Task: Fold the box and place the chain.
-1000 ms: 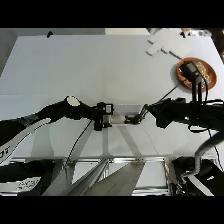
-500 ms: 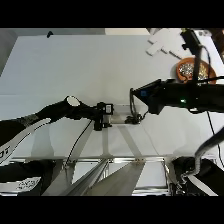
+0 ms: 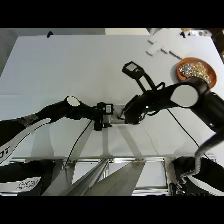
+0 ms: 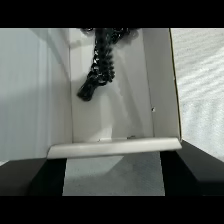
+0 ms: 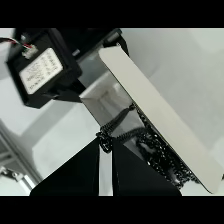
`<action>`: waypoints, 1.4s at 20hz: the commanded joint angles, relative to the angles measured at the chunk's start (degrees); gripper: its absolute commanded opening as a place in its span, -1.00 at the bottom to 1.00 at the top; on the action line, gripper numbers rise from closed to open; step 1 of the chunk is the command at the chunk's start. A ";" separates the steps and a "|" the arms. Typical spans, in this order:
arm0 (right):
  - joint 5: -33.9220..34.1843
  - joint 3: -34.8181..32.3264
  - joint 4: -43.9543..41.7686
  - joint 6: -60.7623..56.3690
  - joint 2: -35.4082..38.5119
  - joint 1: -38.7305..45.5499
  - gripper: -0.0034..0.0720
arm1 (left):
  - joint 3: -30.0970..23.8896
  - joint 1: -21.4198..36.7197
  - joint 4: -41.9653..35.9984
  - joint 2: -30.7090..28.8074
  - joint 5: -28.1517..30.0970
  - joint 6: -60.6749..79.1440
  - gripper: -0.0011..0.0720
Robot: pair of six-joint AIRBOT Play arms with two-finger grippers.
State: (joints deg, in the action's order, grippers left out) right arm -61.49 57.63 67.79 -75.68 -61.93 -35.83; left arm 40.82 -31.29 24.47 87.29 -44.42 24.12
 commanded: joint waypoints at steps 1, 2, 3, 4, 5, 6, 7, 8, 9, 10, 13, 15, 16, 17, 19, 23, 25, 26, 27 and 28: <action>-0.61 0.09 2.51 -0.57 -4.42 -1.01 -0.87 | 0.02 0.00 0.00 -0.02 0.02 0.00 -0.94; -0.63 0.07 2.49 -0.59 -5.14 -1.01 -0.87 | 0.02 0.00 0.00 -0.02 0.00 0.00 -0.94; -0.63 0.02 2.49 -0.61 -5.97 -1.01 -0.86 | 0.02 0.00 0.00 -0.02 0.00 0.00 -0.94; -0.46 -0.07 2.56 -0.59 -6.84 -1.29 -0.85 | 0.02 0.00 0.00 -0.02 0.02 0.00 -0.94; 0.04 -0.31 2.69 -0.59 -7.41 -1.70 -0.74 | 0.02 0.00 0.00 -0.02 0.02 0.00 -0.94; 0.37 -0.44 2.75 -0.59 -7.80 -2.32 -0.62 | 0.02 0.00 0.00 -0.02 0.02 0.00 -0.94; 0.68 -0.44 2.78 -0.55 -7.89 -2.91 -0.59 | 0.02 0.00 0.00 -0.02 0.00 0.00 -0.94; 1.09 -0.44 2.78 -0.55 -7.85 -3.21 -0.59 | 0.02 0.00 0.00 -0.02 0.02 0.00 -0.94; 1.03 -0.44 2.78 -0.55 -7.72 -3.19 -0.59 | 0.02 0.00 0.00 -0.02 0.00 0.00 -0.94; 0.63 -0.44 2.95 -0.55 -7.45 -3.08 -0.59 | 0.02 0.00 0.00 -0.02 0.02 0.00 -0.94; -3.26 -0.44 3.72 -0.55 -2.73 -1.64 -0.59 | 0.02 0.00 0.00 -0.02 0.00 0.00 -0.94; -5.64 -0.44 6.82 -0.61 2.67 1.40 -0.59 | 0.02 0.00 0.00 -0.02 0.02 0.00 -0.94; -6.78 -0.44 8.66 -0.59 5.07 3.80 -0.59 | 0.02 0.00 0.00 -0.02 0.00 0.00 -0.94; -8.31 -0.44 10.16 -0.55 6.58 6.51 -0.59 | 0.02 0.00 0.00 -0.02 0.02 0.00 -0.94; -11.82 -1.14 11.43 2.40 7.28 12.83 -0.59 | 0.02 0.00 0.00 -0.02 0.00 0.00 -0.94; -2.62 -12.13 4.55 22.69 6.67 22.05 -0.59 | 0.02 0.00 0.00 -0.02 0.02 0.00 -0.94; -0.52 -17.84 -0.55 40.44 6.05 23.54 -0.59 | 0.02 0.00 0.00 -0.02 0.00 0.00 -0.94; 1.49 -19.85 -0.57 46.29 5.95 23.74 -0.58 | 0.02 0.00 0.00 -0.02 0.00 0.00 -0.94; 4.61 -21.62 -0.59 51.32 5.90 23.82 -0.44 | 0.02 0.00 0.00 -0.02 -0.02 0.00 -0.94; 8.04 -22.97 -1.14 54.82 5.81 23.80 -0.32 | 0.02 0.00 0.00 -0.02 0.00 0.00 -0.94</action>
State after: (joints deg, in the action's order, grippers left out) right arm -61.17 40.01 69.76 -39.20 -55.92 -13.69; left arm 40.82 -31.29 24.47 87.29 -44.42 24.12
